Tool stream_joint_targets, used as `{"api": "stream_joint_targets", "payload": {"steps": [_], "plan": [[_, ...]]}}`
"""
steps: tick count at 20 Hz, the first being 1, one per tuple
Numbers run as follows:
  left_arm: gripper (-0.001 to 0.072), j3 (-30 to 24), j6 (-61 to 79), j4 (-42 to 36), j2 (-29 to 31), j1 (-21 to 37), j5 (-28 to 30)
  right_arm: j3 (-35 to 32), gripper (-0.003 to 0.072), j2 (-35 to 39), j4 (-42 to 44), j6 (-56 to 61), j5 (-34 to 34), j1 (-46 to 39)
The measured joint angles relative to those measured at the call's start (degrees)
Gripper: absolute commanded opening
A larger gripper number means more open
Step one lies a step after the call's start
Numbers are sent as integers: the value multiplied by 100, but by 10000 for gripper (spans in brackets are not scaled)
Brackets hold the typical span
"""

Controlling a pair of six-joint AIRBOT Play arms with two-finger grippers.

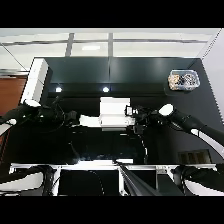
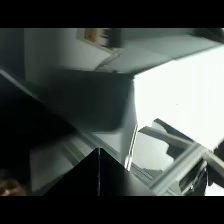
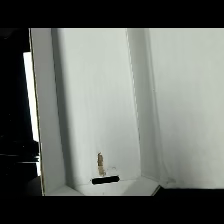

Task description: Fold the box and place the chain.

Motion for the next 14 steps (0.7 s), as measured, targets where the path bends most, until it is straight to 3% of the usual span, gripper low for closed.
{"api": "stream_joint_targets", "payload": {"steps": [6,14], "plan": [[23,162,638,-199,-122,-153,-138,0,128,0,-2,0,0,0],[21,199,658,-251,-326,-481,177,0,127,0,-2,0,0,0]]}}
